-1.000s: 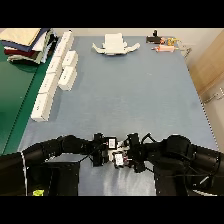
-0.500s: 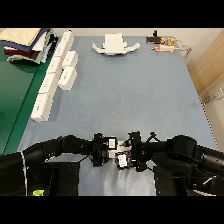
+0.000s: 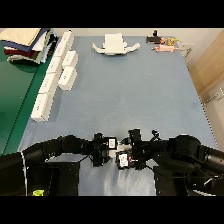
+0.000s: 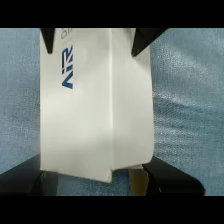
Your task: Fold the box.
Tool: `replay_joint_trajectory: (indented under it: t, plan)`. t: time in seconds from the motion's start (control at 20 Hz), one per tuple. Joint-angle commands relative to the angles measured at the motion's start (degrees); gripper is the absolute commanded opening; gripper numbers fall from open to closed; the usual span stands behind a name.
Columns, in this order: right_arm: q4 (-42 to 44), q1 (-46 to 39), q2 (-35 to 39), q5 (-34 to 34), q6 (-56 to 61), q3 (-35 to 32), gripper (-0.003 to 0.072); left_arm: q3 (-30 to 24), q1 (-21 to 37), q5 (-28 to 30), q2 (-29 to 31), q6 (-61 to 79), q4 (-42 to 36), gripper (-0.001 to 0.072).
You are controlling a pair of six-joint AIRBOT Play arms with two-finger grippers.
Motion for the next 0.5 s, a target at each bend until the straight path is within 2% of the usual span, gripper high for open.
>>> replay_joint_trajectory:
  t: [0.0, 0.05, 0.2, 0.25, 0.45]
  plan:
    - [-0.7, 0.0, -0.3, 0.8, 1.1, 0.3, 0.0344, 0.0, 0.0, 0.0, 0.0, 0.0, 0.0, 0.0457]
    - [-0.8, 0.0, -0.6, 0.4, 1.1, 0.3, 0.0278, 0.0, 0.0, 0.0, 0.0, 0.0, 0.0, 0.0457]
    - [-0.8, 0.0, -3.0, 0.3, 1.1, 0.3, 0.0274, 0.0, 0.0, 0.0, 0.0, 0.0, 0.0, 0.0457]
    - [-0.7, 0.0, -3.5, 0.3, 1.1, 0.3, 0.0206, 0.0, 0.0, 0.0, 0.0, 0.0, 0.0, 0.0456]
    - [-0.1, 0.0, -3.8, -0.5, 1.3, 0.3, 0.0204, 0.0, 0.0, 0.0, 0.0, 0.0, 0.0, 0.0457]
